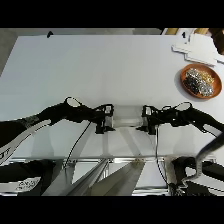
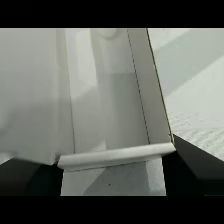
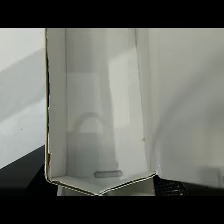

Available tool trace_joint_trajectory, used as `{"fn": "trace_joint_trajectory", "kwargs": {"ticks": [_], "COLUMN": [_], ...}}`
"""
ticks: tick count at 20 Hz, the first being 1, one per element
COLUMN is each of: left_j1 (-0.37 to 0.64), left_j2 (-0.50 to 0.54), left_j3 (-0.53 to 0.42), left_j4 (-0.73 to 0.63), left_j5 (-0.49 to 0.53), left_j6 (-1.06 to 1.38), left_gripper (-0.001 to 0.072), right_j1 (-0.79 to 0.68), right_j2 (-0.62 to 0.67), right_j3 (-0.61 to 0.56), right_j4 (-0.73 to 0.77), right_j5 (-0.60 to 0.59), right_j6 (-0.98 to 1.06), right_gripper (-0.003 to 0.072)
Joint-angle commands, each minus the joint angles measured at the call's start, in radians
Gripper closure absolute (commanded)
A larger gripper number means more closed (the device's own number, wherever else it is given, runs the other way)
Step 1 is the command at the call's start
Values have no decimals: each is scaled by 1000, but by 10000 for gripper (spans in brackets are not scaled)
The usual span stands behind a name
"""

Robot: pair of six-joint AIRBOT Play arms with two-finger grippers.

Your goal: Fold the box and place the chain.

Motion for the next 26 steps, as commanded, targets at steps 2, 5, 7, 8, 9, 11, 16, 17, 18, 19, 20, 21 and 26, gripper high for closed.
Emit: {"fn": "trace_joint_trajectory", "kwargs": {"ticks": [2,5,7,8,9,11,16,17,18,19,20,21,26], "left_j1": [18,50,69,76,82,82,73,67,60,50,39,31,21], "left_j2": [-3,-3,-3,-3,-3,-3,-3,-2,-2,0,1,1,2], "left_j3": [0,-1,-3,-4,-4,-5,-5,-5,-5,-5,-5,-5,-4], "left_j4": [-6,-5,-5,-6,-6,-5,10,21,36,54,70,80,61], "left_j5": [-19,-26,-29,-31,-30,-32,-29,-29,-29,-27,-23,-11,42], "left_j6": [3,-19,-35,-39,-41,-41,-41,-40,-38,-36,-35,-39,-74], "left_gripper": [401,354,250,90,16,13,12,12,12,12,12,13,13], "right_j1": [0,0,0,0,0,0,0,0,0,0,0,0,0], "right_j2": [0,0,0,0,0,0,0,0,0,0,0,0,0], "right_j3": [0,0,0,0,0,0,0,0,0,0,0,0,0], "right_j4": [0,-1,0,0,0,0,0,0,0,0,0,0,0], "right_j5": [0,0,0,0,0,0,0,0,0,0,0,0,0], "right_j6": [-1,-1,-1,-1,-1,-1,-1,-1,-1,-1,-1,-1,-1], "right_gripper": [343,343,343,343,343,343,343,343,343,343,343,343,343]}}
